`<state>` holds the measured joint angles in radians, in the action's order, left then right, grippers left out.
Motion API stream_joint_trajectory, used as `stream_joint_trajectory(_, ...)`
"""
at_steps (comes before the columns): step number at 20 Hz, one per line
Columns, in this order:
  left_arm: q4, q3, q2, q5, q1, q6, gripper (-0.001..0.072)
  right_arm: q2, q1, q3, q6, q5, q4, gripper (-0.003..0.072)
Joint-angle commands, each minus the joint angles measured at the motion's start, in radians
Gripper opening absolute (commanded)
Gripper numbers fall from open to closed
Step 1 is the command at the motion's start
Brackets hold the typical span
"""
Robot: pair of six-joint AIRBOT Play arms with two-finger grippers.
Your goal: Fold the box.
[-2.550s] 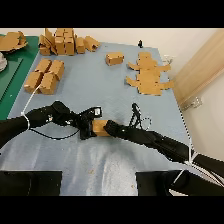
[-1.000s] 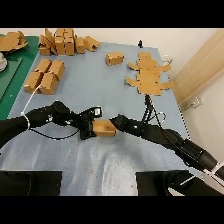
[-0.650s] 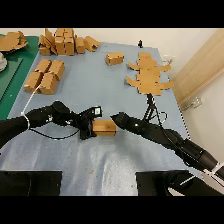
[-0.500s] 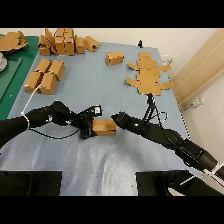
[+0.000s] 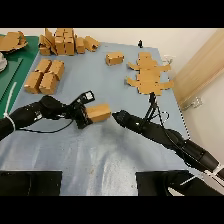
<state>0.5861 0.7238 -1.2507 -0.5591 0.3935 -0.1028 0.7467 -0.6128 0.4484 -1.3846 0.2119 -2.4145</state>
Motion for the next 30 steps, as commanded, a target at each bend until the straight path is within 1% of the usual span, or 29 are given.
stream_joint_trajectory(1,0.262,0.000,0.025,0.014,-0.129,-0.326,0.0445,-0.036,0.006,0.001,0.001,-0.018,-0.001,0.0001)
stream_joint_trajectory(2,0.351,0.000,0.025,-0.011,-0.188,-0.413,0.0445,-0.050,0.015,0.001,0.001,-0.016,-0.001,0.0001)
stream_joint_trajectory(4,0.427,0.000,0.026,-0.058,-0.290,-0.520,0.0446,-0.075,0.031,0.001,0.000,-0.017,0.003,0.0001)
stream_joint_trajectory(7,0.432,0.000,0.035,-0.111,-0.424,-0.588,0.0445,-0.081,0.060,0.001,0.000,0.001,0.011,0.0001)
stream_joint_trajectory(11,0.436,0.000,0.081,-0.130,-0.558,-0.598,0.0446,-0.081,0.065,0.001,0.000,0.009,0.018,0.0001)
stream_joint_trajectory(14,0.482,0.000,0.103,-0.172,-0.644,-0.605,0.0446,-0.081,0.065,0.001,0.000,0.009,0.025,0.0000)
stream_joint_trajectory(17,0.518,0.000,0.120,-0.177,-0.710,-0.605,0.0446,-0.081,0.065,0.001,0.000,0.009,0.026,0.0001)
stream_joint_trajectory(19,0.519,0.000,0.120,-0.172,-0.753,-0.605,0.0445,-0.081,0.065,0.001,0.000,0.009,0.026,0.0001)
stream_joint_trajectory(23,0.518,0.000,0.120,-0.095,-0.819,-0.605,0.0446,-0.081,0.065,0.001,0.000,0.009,0.026,0.0001)
stream_joint_trajectory(27,0.518,0.000,0.112,-0.045,-0.825,-0.605,0.0446,-0.081,0.065,0.001,0.000,0.008,0.026,0.0001)
stream_joint_trajectory(30,0.518,0.000,0.084,-0.041,-0.825,-0.605,0.0446,-0.081,0.065,0.001,0.000,0.008,0.026,0.0000)
